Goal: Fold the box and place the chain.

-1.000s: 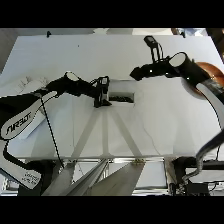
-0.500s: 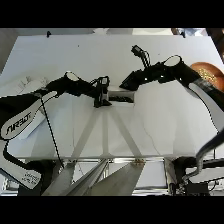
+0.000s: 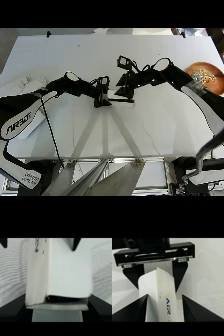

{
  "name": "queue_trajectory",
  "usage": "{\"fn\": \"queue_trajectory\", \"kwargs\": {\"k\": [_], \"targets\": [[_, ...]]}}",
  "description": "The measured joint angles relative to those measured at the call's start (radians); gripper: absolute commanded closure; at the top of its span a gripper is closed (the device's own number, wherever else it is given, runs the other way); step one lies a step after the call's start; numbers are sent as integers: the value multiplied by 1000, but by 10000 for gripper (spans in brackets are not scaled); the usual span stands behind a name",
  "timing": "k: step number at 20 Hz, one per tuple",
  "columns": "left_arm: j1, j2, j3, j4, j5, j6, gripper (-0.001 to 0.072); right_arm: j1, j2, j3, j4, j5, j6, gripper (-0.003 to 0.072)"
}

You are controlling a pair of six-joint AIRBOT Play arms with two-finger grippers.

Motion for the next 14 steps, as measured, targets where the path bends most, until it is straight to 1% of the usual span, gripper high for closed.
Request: {"fn": "queue_trajectory", "kwargs": {"k": [1,3,6,10,11,12,13,14], "targets": [[0,0,0,0,0,0,209,7,0,0,-20,-14,-2,310],[0,0,0,0,0,-1,209,18,0,0,-61,-34,-4,399],[0,0,0,0,0,0,209,29,0,0,-151,-58,19,397],[0,0,0,0,0,0,209,41,0,0,-224,-35,53,382],[0,0,0,0,0,0,209,42,0,0,-232,-27,60,309],[0,0,0,0,0,0,209,43,1,0,-238,-12,64,154],[0,0,0,0,0,0,209,44,3,0,-248,11,64,82],[0,0,0,0,0,0,209,45,8,0,-251,18,64,82]]}}
